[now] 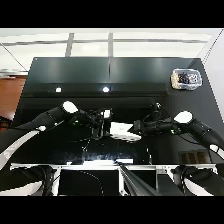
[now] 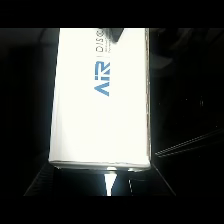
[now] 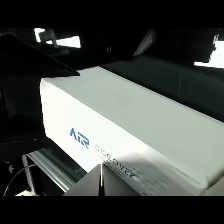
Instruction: Fold the box and place the chain.
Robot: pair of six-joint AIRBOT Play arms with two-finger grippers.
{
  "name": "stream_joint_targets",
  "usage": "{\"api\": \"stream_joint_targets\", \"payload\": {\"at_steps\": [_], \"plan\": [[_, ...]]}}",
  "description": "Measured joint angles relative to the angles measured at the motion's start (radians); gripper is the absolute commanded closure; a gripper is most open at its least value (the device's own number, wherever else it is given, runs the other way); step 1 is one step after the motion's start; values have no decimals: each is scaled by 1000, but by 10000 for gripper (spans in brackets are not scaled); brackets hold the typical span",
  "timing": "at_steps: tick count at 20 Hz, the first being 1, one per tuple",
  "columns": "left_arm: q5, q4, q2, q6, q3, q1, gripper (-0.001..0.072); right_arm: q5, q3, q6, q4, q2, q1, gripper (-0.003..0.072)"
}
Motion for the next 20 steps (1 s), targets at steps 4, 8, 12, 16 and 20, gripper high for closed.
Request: {"api": "stream_joint_targets", "payload": {"at_steps": [4, 8, 12, 16, 20], "plan": [[0, 0, 0, 0, 0, 0, 291, 7, 3, -16, 3, 5, -4, 651], [-4, 5, 3, -4, 0, 1, 285, 82, 49, -42, 2, 66, -59, 651], [-20, 64, 40, -36, -1, 3, 2, 159, 96, -49, -21, 172, -200, 651], [-39, 135, 131, -158, -1, 7, 2, 223, 112, -53, -58, 235, -351, 652], [-50, 180, 219, -246, 5, 0, 6, 247, 116, -56, -105, 252, -410, 652]]}}
